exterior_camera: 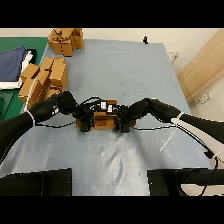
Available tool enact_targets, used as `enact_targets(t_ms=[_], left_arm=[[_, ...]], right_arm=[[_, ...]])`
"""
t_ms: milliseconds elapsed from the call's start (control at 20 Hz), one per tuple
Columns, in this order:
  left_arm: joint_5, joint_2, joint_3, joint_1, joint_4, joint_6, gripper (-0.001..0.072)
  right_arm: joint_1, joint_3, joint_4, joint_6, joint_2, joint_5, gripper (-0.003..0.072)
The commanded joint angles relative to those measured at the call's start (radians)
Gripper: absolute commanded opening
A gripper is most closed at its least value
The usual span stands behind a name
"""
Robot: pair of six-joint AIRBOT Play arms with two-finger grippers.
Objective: Fold the box.
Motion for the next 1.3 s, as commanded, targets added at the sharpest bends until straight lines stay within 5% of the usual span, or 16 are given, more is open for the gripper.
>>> enact_targets(t_ms=[0,400,500,850,900,950,1000,1250], left_arm=[[0.005,-0.001,0.000,-0.001,-0.055,0.003,0.0281],[0.039,-0.001,0.000,-0.007,-0.084,0.002,0.0279],[0.030,-0.001,0.000,-0.007,-0.084,0.004,0.0014],[0.031,-0.001,0.000,-0.007,-0.087,0.003,0.0016],[0.032,-0.001,0.000,-0.007,-0.087,0.003,0.0082],[0.047,-0.001,0.000,-0.007,-0.092,-0.006,0.0340],[0.064,-0.001,0.000,-0.006,-0.101,-0.028,0.0399],[0.071,-0.001,0.000,-0.007,-0.106,-0.034,0.0399]], right_arm=[[0.000,0.000,-0.002,0.000,0.000,0.001,0.0290],[0.000,0.000,-0.002,0.000,0.000,0.001,0.0290],[0.000,0.000,-0.002,0.000,0.000,0.001,0.0290],[0.000,0.000,-0.011,0.000,0.000,0.008,0.0290],[0.000,0.000,-0.011,0.000,0.000,0.008,0.0290],[0.000,0.000,-0.011,0.000,0.000,0.008,0.0290],[0.000,0.000,-0.011,0.000,0.000,0.008,0.0291],[0.000,0.000,-0.011,0.000,0.000,0.008,0.0290]])
